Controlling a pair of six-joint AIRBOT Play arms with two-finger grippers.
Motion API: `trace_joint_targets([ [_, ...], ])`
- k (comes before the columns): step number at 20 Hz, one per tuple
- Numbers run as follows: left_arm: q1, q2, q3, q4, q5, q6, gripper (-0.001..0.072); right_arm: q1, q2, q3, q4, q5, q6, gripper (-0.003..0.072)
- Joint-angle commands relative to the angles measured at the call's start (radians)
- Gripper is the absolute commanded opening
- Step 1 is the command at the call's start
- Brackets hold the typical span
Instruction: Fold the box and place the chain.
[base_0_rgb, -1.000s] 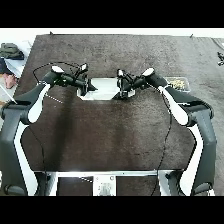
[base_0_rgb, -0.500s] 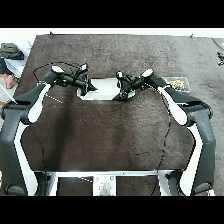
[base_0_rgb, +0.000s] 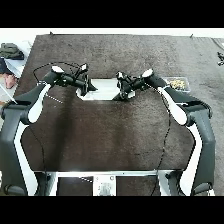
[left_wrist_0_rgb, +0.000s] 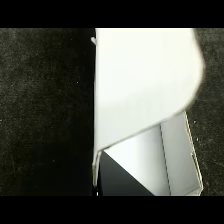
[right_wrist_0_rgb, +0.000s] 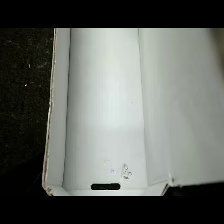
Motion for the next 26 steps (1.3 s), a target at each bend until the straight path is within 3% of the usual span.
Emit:
trace_joint_targets([
  [1, 0.001, -0.001, 0.000, 0.000, 0.000, 0.000, 0.0014, 0.000, 0.000, 0.001, 0.000, -0.003, -0.002, 0.0277],
  [26, 0.001, -0.001, 0.000, -0.003, -0.013, -0.001, 0.0014, 0.001, -0.001, 0.001, 0.000, -0.003, -0.002, 0.0277],
])
